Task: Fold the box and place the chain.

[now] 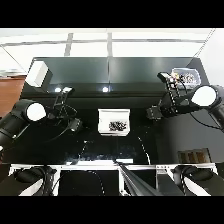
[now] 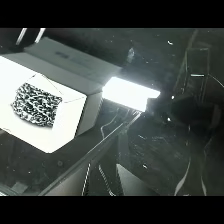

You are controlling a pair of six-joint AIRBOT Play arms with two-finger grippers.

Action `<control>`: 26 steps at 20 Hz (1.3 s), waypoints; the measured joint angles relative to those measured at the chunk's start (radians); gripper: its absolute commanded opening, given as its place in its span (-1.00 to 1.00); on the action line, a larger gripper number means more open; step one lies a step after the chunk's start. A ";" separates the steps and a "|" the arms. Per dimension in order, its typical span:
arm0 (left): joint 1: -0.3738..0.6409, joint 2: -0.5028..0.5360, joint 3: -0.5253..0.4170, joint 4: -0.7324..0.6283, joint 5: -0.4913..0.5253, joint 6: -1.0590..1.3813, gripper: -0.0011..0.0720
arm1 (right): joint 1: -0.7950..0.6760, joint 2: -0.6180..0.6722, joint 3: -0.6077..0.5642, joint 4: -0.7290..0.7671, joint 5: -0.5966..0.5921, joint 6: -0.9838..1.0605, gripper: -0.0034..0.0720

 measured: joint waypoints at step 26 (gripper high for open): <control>-0.002 -0.343 -0.051 -0.577 0.220 1.696 1.00 | 0.000 0.000 0.000 -0.002 -0.021 0.018 -0.38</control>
